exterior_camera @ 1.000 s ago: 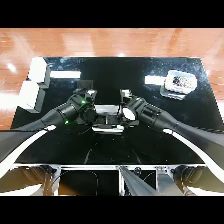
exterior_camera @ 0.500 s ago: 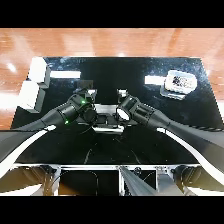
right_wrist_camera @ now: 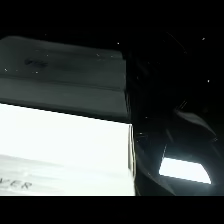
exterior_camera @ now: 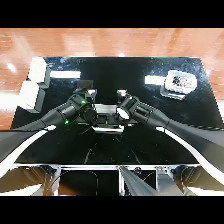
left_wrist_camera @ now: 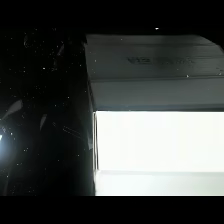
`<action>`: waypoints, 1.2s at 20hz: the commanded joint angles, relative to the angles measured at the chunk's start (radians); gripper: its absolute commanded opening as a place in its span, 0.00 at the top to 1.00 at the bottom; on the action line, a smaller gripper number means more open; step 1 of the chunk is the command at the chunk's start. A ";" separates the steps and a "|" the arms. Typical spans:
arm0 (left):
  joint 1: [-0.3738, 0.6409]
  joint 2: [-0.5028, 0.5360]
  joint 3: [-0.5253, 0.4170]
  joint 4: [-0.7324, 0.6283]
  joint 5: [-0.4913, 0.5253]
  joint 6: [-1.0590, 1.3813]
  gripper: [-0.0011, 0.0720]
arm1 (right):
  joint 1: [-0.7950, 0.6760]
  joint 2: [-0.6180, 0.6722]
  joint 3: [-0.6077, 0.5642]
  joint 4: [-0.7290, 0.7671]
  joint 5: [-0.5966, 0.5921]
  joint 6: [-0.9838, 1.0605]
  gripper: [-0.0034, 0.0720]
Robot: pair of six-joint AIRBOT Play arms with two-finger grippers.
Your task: Fold the box and place the chain.
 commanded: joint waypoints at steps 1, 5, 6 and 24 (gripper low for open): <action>0.000 0.000 0.000 0.000 0.006 0.000 0.96 | -0.001 -0.018 0.001 0.014 -0.013 -0.018 0.48; 0.000 0.000 0.000 0.000 0.006 0.000 0.96 | -0.001 -0.034 0.001 0.013 -0.024 -0.018 0.48; 0.000 0.000 0.000 0.000 0.006 0.000 0.96 | -0.001 -0.038 0.001 0.013 -0.023 -0.021 0.48; -0.008 0.000 0.000 0.000 0.005 0.000 0.96 | -0.001 -0.041 0.001 0.024 -0.027 -0.082 0.71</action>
